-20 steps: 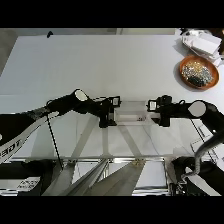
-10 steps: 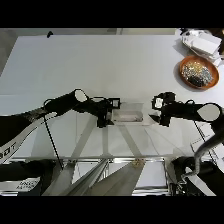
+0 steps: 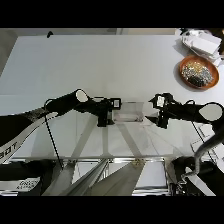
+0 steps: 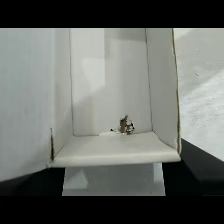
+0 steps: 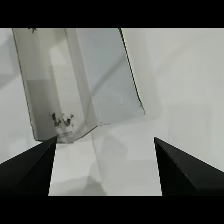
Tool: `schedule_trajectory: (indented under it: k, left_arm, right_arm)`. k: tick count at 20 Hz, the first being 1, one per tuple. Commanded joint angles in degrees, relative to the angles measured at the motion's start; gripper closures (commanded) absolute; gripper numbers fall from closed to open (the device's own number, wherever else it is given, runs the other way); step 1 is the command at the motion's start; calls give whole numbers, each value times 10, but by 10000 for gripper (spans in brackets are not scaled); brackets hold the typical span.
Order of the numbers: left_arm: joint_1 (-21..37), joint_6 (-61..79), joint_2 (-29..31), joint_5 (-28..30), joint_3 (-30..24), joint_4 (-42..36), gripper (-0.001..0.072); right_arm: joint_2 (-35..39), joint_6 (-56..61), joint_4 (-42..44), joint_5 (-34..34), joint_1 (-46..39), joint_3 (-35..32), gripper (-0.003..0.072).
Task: Fold the box and place the chain.
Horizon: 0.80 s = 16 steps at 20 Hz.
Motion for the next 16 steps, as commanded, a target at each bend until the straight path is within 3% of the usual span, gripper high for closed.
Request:
schedule_trajectory:
  k: [1, 4, 6, 9, 14, 16]
  left_arm:
    - [1, -1, -2, 7, 0, 6, 576]
    - [1, -1, -2, 6, 0, 5, 576]
    - [1, -1, -2, 6, 0, 5, 576]
    - [1, -1, -2, 6, 0, 5, 576]
    - [1, -1, -2, 6, 0, 5, 576]
    - [1, -1, -2, 6, 0, 5, 576]
  right_arm:
    - [0, 0, 10, 12, 0, 0, 185]
    - [-1, 0, 56, 33, 2, 0, 414]
    - [-6, -1, 95, 53, 14, 0, 674]
    - [-46, -2, 158, -5, 51, 0, 671]
    - [-164, -2, 310, -243, 87, 0, 671]
    - [-194, 3, 318, -279, 87, 0, 672]
